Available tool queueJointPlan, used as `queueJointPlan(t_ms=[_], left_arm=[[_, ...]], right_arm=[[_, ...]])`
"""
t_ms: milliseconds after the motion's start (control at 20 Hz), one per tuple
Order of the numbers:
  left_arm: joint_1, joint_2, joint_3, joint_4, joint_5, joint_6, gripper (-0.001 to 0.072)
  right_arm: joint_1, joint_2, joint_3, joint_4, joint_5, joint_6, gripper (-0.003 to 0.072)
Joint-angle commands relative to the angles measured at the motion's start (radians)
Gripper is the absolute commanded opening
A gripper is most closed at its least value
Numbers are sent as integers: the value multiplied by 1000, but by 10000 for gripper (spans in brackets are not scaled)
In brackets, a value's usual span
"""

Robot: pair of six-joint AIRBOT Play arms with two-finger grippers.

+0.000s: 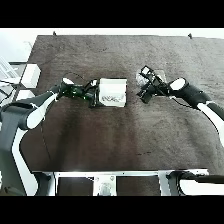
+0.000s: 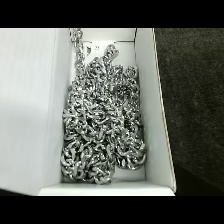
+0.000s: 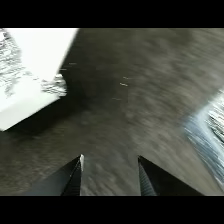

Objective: Fold the box and place the chain.

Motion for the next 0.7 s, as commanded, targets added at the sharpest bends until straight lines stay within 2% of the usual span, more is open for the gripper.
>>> queueJointPlan(t_ms=[0,100,250,350,500,650], left_arm=[[0,0,0,0,2,0,387],[0,0,0,0,3,0,387],[0,0,0,0,3,0,387],[0,0,0,0,3,0,387],[0,0,0,0,3,0,387],[0,0,0,1,3,0,386]], right_arm=[[-27,-115,83,181,202,-296,416],[-27,-183,151,187,275,-332,415],[-27,-262,236,187,317,-387,414],[-27,-298,283,187,338,-420,380],[-26,-327,330,188,391,-428,380],[-25,-341,340,207,393,-468,379]])
